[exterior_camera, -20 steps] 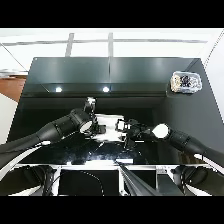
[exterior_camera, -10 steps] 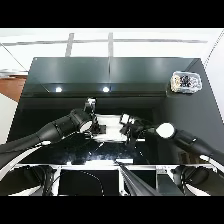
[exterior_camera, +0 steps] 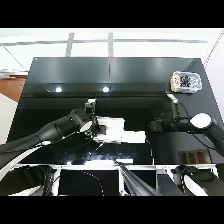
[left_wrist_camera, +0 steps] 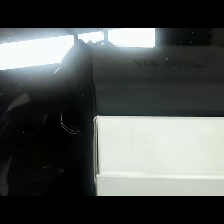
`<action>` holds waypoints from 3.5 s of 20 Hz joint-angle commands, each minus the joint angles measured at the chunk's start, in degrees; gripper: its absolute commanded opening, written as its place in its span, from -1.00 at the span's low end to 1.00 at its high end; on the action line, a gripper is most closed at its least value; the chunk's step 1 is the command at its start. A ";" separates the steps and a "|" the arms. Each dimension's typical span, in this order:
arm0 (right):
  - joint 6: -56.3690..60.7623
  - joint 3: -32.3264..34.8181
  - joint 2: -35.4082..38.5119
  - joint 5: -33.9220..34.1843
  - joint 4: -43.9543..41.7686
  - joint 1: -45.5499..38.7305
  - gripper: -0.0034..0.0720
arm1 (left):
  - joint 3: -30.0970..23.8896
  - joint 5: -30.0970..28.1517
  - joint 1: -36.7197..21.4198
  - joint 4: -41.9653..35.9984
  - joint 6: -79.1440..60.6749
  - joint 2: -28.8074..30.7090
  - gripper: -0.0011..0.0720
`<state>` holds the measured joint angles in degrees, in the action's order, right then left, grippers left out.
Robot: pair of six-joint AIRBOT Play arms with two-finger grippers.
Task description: Fold the box and place the chain.
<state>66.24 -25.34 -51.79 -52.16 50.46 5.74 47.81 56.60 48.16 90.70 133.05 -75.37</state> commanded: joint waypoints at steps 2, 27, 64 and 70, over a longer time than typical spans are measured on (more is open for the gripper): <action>11.63 4.70 -0.50 -3.67 -0.74 -9.97 -0.83 | 0.04 0.07 0.00 0.04 0.04 -0.02 -0.89; -5.03 -0.13 -13.66 -10.86 -26.67 7.91 0.94 | 0.04 0.09 0.00 -0.13 0.04 -0.02 -0.89; 37.90 -11.39 -13.66 7.32 3.50 34.03 0.05 | 0.04 0.46 0.00 -0.11 0.04 -0.02 -0.89; 53.94 -18.29 -15.78 3.48 22.25 39.69 0.05 | 0.04 0.44 0.00 -0.11 0.04 -0.02 -0.89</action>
<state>111.13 -40.49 -66.35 -45.95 62.41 43.13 47.81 57.04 48.16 90.56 133.19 -75.37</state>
